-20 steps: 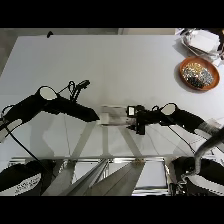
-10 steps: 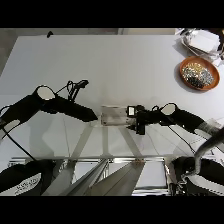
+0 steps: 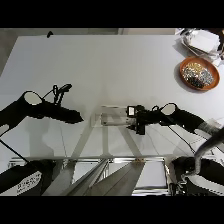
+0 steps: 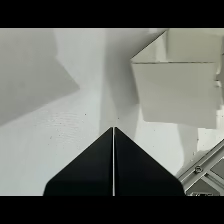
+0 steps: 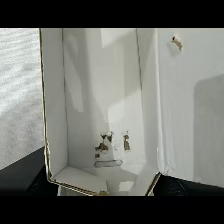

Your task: Fold the box and place the chain.

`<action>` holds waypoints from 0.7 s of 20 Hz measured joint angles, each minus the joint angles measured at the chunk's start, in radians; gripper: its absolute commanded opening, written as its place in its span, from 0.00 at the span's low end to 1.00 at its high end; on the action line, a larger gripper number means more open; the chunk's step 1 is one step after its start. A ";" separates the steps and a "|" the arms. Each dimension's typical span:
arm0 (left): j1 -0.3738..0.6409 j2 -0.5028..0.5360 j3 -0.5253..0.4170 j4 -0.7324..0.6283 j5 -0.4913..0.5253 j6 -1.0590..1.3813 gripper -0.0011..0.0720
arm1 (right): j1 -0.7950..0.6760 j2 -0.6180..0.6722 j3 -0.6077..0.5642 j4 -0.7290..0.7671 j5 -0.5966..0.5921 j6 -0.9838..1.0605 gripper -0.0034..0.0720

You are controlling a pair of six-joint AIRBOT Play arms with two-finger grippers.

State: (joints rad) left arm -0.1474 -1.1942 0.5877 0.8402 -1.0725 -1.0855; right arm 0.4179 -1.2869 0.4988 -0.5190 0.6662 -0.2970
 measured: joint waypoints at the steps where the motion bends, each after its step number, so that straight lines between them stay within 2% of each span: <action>1: -0.008 -0.014 -0.010 -0.013 0.014 0.000 0.02 | 0.000 0.000 0.000 0.000 0.000 0.000 0.58; 8: -0.096 -0.103 -0.033 -0.114 0.118 0.028 0.02 | 0.000 0.000 0.000 0.000 0.000 0.000 0.58; 14: -0.145 -0.108 -0.034 -0.217 0.140 0.100 0.07 | 0.000 0.000 0.000 0.000 0.000 0.000 0.58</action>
State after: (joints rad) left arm -0.2928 -1.3025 0.5533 0.6235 -0.9325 -0.9859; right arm 0.4179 -1.2869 0.4988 -0.5190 0.6659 -0.2970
